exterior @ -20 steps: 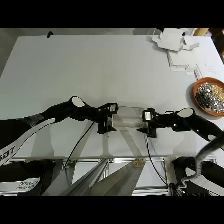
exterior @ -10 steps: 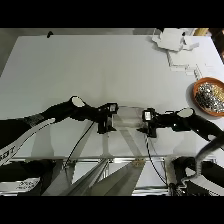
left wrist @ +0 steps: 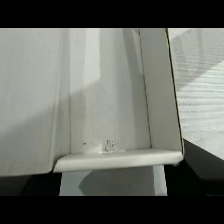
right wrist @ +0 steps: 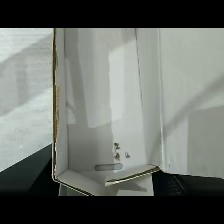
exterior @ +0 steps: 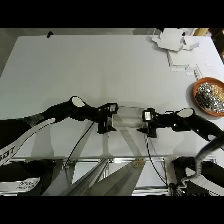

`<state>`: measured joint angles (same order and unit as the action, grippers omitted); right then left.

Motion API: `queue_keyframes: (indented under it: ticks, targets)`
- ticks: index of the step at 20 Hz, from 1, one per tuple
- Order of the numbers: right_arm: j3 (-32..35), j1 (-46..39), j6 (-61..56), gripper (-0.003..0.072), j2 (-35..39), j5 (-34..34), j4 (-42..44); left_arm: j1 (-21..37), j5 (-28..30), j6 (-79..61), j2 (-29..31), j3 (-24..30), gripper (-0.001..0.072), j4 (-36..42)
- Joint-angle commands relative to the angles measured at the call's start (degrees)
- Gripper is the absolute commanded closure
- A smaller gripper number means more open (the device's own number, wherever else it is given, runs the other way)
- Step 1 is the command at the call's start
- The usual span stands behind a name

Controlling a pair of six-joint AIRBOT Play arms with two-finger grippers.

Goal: Fold the box and place the chain.

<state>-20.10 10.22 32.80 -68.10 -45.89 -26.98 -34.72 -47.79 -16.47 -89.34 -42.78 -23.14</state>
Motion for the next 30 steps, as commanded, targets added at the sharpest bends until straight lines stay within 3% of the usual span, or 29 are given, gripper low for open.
queue_keyframes:
  ticks: [1, 7, 13, 15, 17, 20, 21, 23, 25, 28, 30]
  targets:
    - [-0.02, 0.02, -2.97, 0.0015, 0.26, -0.24, -1.99, -0.02, -0.02, 0.0, -0.02, 0.02, 0.0337, -0.02]
    - [-0.02, 0.0, -18.71, -0.0008, 8.7, -1.22, -19.32, -0.02, -0.04, 0.0, -0.02, 0.02, 0.0337, -0.02]
    - [-0.02, 0.02, -23.71, 0.0002, 22.32, -7.43, -19.74, -0.02, -0.02, 0.0, -0.04, 0.02, 0.0337, -0.02]
    - [-0.02, 0.02, -26.56, 0.0096, 25.7, -9.09, -18.6, -0.02, -0.02, 0.0, -0.02, 0.02, 0.0337, -0.02]
    - [-0.02, 0.02, -27.98, 0.0211, 27.08, -9.09, -11.63, -0.02, -0.02, 0.0, -0.04, 0.02, 0.0337, -0.02]
    - [0.0, 0.2, -24.22, 0.0515, 25.97, -4.74, 4.31, -0.02, -0.02, 0.0, -0.02, 0.02, 0.0337, 0.0]
    - [0.0, 0.57, -21.84, 0.0558, 24.02, -1.64, 11.17, -0.02, -0.02, 0.0, -0.02, 0.02, 0.0337, 0.0]
    - [-0.02, 1.97, -16.37, 0.0584, 17.88, 3.54, 25.88, -0.02, -0.02, 0.0, -0.02, 0.02, 0.0337, -0.02]
    - [-0.02, 3.13, -9.84, 0.0588, 9.94, 8.11, 34.21, -0.02, -0.02, 0.0, -0.02, 0.04, 0.0337, -0.02]
    - [-0.11, 3.21, -10.6, 0.0592, 0.85, 16.81, 34.73, -0.02, -0.02, 0.0, -0.02, 0.02, 0.0337, -0.02]
    - [-0.26, 3.21, -12.96, 0.0602, 0.09, 18.73, 34.51, -0.02, -0.02, 0.0, -0.02, 0.02, 0.0337, -0.02]
